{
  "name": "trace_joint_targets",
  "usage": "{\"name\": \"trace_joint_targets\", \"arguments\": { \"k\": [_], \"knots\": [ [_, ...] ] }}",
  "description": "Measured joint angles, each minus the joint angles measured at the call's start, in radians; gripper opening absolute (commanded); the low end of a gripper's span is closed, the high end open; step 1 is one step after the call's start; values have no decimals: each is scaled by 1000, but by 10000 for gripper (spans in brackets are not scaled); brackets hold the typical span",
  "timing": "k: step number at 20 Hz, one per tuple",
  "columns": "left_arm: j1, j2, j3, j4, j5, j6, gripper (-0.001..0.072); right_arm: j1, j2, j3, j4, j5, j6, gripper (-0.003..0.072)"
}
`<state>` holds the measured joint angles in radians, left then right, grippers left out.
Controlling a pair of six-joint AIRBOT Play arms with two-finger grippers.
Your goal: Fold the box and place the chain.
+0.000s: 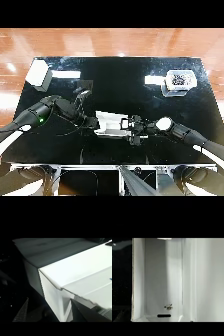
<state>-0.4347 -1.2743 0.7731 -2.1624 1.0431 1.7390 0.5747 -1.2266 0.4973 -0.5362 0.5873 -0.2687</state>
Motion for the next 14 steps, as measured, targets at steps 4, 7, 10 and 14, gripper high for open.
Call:
{"name": "trace_joint_targets", "arguments": {
  "k": [4, 7, 10, 14],
  "knots": [
    [-1, 0, 0, 4, -5, -3, 629, 0, 0, 0, 0, 0, 0, 489],
    [-2, 0, 1, 5, -5, -4, 629, 0, 0, 0, 0, 0, 0, 490],
    [-2, 8, 13, 6, -4, -5, 629, 0, 0, 0, 0, 0, 0, 490],
    [-7, 46, 22, 40, 0, -58, 629, 0, 0, 0, 0, 0, 0, 490]
  ]
}}
